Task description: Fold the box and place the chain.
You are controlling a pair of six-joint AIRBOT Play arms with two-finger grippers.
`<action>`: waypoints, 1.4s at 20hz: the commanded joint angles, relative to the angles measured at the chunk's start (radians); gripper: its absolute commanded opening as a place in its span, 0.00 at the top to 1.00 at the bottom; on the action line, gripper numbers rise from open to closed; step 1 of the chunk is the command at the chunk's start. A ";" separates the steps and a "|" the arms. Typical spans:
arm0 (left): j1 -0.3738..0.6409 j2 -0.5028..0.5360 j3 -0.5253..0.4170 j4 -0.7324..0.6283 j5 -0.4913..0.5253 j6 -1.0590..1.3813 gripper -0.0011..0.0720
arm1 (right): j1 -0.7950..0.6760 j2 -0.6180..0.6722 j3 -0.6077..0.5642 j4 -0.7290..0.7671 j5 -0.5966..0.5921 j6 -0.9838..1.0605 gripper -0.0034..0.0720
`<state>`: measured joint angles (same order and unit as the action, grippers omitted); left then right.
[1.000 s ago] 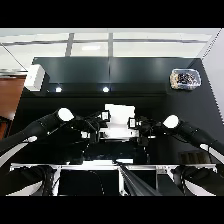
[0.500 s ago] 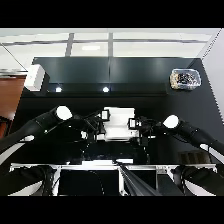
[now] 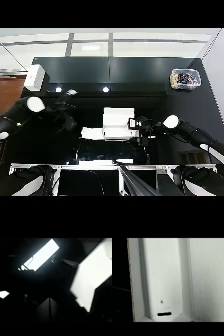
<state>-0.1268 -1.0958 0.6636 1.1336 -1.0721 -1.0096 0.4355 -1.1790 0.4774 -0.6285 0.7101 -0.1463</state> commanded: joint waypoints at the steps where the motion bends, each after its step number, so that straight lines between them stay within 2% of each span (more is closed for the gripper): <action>1: 0.248 0.007 -0.080 -0.220 -0.026 -0.256 0.95 | 0.001 0.000 0.000 0.000 0.002 0.000 0.70; 3: 0.339 0.006 -0.159 -0.386 -0.024 -0.216 0.95 | 0.001 0.000 0.000 0.000 0.005 0.000 0.70; 4: 0.359 0.006 -0.195 -0.424 -0.024 -0.188 0.95 | 0.001 0.000 0.000 0.000 0.005 0.000 0.70; 6: 0.352 -0.002 -0.254 -0.436 -0.021 -0.158 0.95 | 0.001 0.000 0.000 0.000 0.005 0.000 0.70; 8: 0.333 -0.036 -0.275 -0.436 -0.035 -0.117 0.95 | 0.001 0.000 0.000 0.000 0.005 0.000 0.70; 11: 0.262 -0.121 -0.274 -0.446 -0.040 -0.094 0.95 | 0.001 0.000 0.000 0.000 0.005 0.001 0.70; 13: 0.152 -0.169 -0.274 -0.497 -0.029 -0.030 0.95 | 0.001 0.000 0.000 0.000 0.005 0.001 0.70; 16: 0.033 -0.185 -0.262 -0.606 0.079 -0.006 0.95 | 0.001 0.000 0.000 0.000 0.005 0.005 0.70; 18: 0.018 -0.185 -0.242 -0.632 0.069 0.070 0.95 | 0.001 0.000 0.000 0.000 0.005 0.008 0.70; 20: 0.021 -0.185 -0.221 -0.645 -0.001 0.175 0.95 | 0.001 0.000 0.000 0.000 0.004 0.008 0.70; 25: 0.018 -0.185 -0.195 -0.653 -0.077 0.240 0.95 | 0.001 0.000 0.000 0.000 0.004 0.008 0.70; 26: 0.018 -0.185 -0.193 -0.661 -0.065 0.239 0.90 | 0.001 0.000 0.000 0.000 0.004 0.008 0.70; 27: 0.018 -0.185 -0.193 -0.673 -0.051 0.238 0.65 | 0.001 0.000 0.000 0.000 0.004 0.008 0.70; 28: 0.018 -0.185 -0.192 -0.686 -0.037 0.239 0.34 | 0.001 0.000 0.000 0.000 0.004 0.008 0.70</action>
<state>-0.1066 -1.2800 0.4641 0.4767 -1.1179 -0.7959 0.4355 -1.1790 0.4774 -0.6281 0.7147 -0.1387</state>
